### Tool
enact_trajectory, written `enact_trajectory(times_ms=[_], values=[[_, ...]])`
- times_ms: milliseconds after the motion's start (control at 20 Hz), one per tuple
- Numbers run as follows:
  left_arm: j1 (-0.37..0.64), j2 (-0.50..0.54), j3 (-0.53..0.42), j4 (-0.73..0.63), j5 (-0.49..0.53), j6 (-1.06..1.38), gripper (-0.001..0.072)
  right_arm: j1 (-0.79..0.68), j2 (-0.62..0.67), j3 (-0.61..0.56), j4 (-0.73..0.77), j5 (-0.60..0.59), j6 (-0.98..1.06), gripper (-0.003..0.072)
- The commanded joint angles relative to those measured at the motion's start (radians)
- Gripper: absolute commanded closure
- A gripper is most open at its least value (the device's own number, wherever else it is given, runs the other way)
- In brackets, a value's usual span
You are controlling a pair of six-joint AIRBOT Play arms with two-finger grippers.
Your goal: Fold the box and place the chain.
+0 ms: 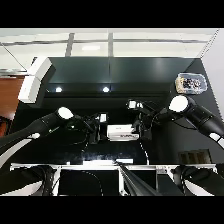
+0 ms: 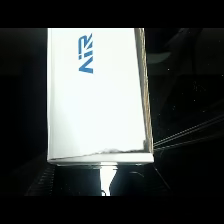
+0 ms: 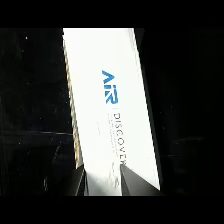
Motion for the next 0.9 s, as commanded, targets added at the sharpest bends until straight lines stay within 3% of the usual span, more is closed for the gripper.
enact_trajectory(times_ms=[0, 850], values=[[0.000, -0.001, 0.001, 0.000, 0.000, 0.002, 0.0216, 0.000, -0.001, -0.001, -0.001, -0.002, 0.004, 0.0452], [0.000, -0.001, 0.001, 0.000, 0.000, 0.002, 0.0216, 0.001, -0.004, -0.025, 0.000, 0.023, 0.005, 0.0408]])
